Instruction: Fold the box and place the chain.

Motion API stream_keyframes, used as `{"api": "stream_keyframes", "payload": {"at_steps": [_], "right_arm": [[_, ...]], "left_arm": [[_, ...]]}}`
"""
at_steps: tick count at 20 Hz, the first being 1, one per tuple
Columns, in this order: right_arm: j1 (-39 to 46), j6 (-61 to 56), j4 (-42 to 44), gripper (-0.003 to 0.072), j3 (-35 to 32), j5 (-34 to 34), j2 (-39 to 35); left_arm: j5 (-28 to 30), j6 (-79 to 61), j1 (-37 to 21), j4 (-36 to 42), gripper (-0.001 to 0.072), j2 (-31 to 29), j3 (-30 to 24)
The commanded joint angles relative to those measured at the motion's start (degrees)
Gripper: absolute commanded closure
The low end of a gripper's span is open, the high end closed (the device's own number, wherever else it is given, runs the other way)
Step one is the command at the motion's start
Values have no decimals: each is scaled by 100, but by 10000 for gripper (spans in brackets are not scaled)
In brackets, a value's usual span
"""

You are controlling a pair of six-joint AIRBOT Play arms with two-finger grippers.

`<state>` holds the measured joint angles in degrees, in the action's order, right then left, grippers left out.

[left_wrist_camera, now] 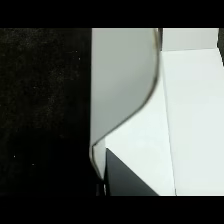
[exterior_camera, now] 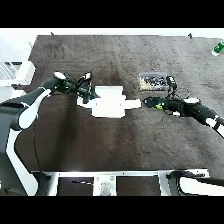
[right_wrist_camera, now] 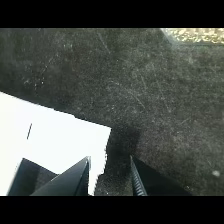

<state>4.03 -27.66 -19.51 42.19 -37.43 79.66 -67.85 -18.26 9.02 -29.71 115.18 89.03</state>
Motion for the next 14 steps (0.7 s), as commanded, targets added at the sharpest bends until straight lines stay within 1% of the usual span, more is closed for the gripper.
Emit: {"api": "stream_keyframes", "payload": {"at_steps": [1, 3, 4, 5, 6, 7, 9, 10, 13, 14], "right_arm": [[0, 828, 87, 369, 44, -356, -48], [0, 1484, 466, 284, 50, -852, -256], [-15, 1821, 546, 269, 59, -1156, -411], [-74, 2087, 557, 238, 59, -1373, -557], [-197, 2315, 531, 161, 59, -1547, -673], [-369, 2579, 442, 157, 57, -1631, -732], [-909, 3158, -7, 156, 57, -1580, -721], [-1196, 3298, -284, 157, 57, -1419, -719], [-2011, 3432, -1298, 156, 57, -516, -719], [-2201, 3432, -1576, 157, 57, -313, -719]], "left_arm": [[37, 24, 4, -68, 689, 13, 0], [35, 24, 4, -68, 689, 13, 0], [35, 24, 4, -68, 689, 13, 0], [37, 24, 4, -68, 689, 13, 0], [35, 24, 4, -68, 689, 13, 0], [33, 24, 4, -66, 689, 13, 0], [35, 24, 4, -66, 689, 13, 0], [35, 24, 4, -66, 689, 13, 0], [35, 24, 4, -66, 689, 13, 0], [35, 24, 4, -66, 689, 13, 0]]}}
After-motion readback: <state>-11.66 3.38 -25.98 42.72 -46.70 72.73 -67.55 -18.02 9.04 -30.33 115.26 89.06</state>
